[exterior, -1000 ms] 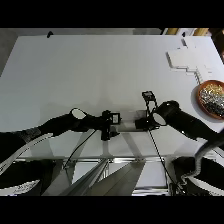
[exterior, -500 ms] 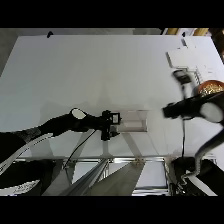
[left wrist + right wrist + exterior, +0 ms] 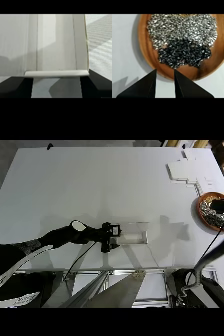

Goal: Fold the box and place the chain.

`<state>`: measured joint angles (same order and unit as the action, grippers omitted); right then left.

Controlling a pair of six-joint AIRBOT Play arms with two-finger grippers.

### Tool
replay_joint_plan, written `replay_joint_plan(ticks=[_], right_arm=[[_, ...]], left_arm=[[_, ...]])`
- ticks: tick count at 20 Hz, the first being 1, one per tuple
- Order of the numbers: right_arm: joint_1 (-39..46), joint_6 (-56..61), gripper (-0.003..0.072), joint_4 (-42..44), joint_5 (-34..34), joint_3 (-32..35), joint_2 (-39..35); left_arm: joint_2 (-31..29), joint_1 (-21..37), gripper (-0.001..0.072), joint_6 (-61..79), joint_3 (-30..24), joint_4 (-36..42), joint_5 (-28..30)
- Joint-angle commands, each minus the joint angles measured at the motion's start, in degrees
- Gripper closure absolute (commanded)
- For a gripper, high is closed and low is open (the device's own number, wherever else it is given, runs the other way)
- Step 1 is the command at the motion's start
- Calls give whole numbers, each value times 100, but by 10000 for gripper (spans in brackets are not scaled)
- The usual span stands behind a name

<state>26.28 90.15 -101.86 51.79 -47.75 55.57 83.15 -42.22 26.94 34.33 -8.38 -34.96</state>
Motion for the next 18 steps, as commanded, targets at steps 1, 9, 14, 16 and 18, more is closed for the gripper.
replay_joint_plan(ticks=[1,9,14,16,18], right_arm=[[822,-68,469,-7,-654,-9,881],[914,-68,459,151,-1158,-9,2103],[914,-326,458,455,-1462,-9,2210],[914,-380,458,531,-1537,-9,2249],[914,-378,467,529,-1552,-9,2328]], left_arm=[[-4,-2,377,2,-2,0,-2],[-4,-2,377,2,-2,0,-2],[-2,-2,377,2,-2,0,-2],[-4,-2,377,2,-2,0,-2],[-2,-2,377,2,-2,0,-2]])
